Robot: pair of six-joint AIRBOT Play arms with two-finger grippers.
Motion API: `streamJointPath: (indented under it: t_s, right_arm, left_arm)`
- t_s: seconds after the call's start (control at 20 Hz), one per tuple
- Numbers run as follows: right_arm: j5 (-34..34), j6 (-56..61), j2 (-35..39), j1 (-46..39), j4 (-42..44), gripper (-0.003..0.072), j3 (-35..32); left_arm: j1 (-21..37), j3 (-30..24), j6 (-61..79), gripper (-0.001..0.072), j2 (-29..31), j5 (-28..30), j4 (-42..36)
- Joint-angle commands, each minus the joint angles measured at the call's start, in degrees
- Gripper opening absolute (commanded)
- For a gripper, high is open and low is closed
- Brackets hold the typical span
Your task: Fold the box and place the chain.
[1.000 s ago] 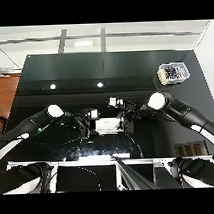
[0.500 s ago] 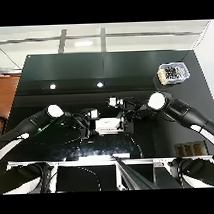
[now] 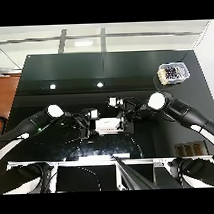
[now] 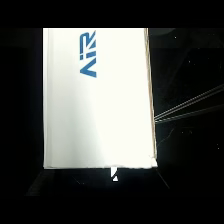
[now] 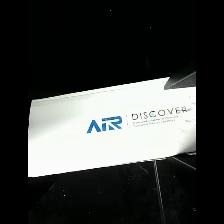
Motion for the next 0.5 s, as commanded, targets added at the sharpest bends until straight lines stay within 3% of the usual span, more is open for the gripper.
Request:
streamJointPath:
  t_s: [0.0,0.45]
  right_arm:
    - [1.0,0.0,0.0,0.0,0.0,0.046,0.0]
    - [1.4,0.6,0.6,0.0,0.1,0.0459,0.2]
  left_arm:
    - [0.0,0.0,0.0,0.0218,0.0,0.1,0.0]
    - [0.0,0.0,0.0,0.0218,0.0,0.1,0.0]
